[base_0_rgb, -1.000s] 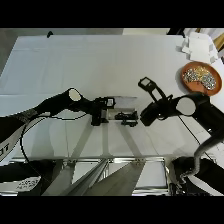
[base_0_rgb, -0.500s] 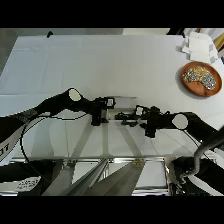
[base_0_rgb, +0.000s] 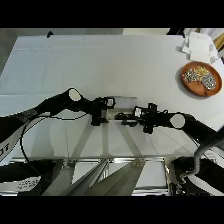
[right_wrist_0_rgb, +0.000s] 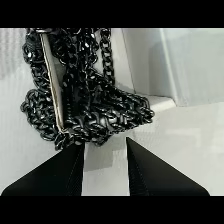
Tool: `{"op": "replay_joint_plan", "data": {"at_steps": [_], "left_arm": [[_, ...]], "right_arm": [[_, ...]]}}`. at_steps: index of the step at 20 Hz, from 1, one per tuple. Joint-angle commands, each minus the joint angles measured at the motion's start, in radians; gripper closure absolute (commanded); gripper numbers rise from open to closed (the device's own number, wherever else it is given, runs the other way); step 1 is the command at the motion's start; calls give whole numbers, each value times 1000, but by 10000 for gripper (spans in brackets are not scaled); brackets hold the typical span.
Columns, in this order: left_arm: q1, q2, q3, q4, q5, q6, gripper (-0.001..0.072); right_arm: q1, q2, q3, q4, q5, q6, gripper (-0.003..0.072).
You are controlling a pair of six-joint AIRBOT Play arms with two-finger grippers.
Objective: Fold the box and place the chain.
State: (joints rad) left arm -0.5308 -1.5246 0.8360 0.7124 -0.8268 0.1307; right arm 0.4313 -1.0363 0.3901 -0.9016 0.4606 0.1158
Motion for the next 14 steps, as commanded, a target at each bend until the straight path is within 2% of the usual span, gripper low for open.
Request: {"op": "replay_joint_plan", "data": {"at_steps": [1, 6, 7, 8, 9, 11, 14], "left_arm": [[-1, 0, 0, 0, 0, 0, 700], [-1, 0, 0, 0, 0, 0, 700], [-1, 0, 0, 0, 0, 0, 700], [-1, 0, 0, 0, 0, 0, 700], [-1, 0, 0, 0, 0, 0, 700], [-1, 0, 0, 0, 0, 0, 700], [-1, 0, 0, 0, 0, 0, 700]], "right_arm": [[0, -5, -1, 61, -20, -13, 444], [0, -5, -1, 76, 12, -20, 453], [0, -5, -1, 76, 23, -20, 478], [0, -5, -1, 76, 28, -20, 533], [0, -5, -1, 76, 28, -20, 551], [0, -5, -1, 66, 27, -19, 668], [0, -5, -1, 57, 24, -19, 671]]}}
